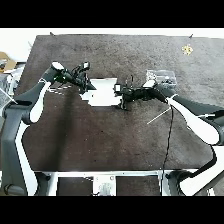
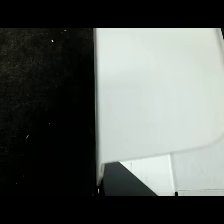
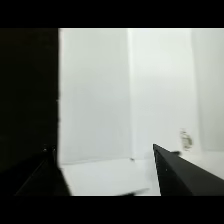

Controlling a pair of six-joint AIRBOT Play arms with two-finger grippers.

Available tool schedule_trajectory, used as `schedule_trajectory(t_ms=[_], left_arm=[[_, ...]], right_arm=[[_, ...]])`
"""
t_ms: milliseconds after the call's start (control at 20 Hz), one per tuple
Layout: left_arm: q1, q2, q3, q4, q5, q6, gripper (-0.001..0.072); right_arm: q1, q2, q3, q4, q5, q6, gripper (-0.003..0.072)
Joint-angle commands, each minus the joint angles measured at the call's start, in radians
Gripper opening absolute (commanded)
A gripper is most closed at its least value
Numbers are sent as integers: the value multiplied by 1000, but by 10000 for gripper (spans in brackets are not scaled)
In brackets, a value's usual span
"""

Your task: Fold the box and place the chain.

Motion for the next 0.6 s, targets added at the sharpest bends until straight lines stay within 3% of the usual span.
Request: schedule_trajectory(t_ms=[0,350,550], left_arm=[[0,0,0,0,1,0,11],[0,0,0,0,0,0,11],[0,0,0,0,1,0,11]], right_arm=[[-10,50,3,10,-60,2,677],[-81,17,90,117,-35,26,677],[-101,-93,217,121,110,94,678]])
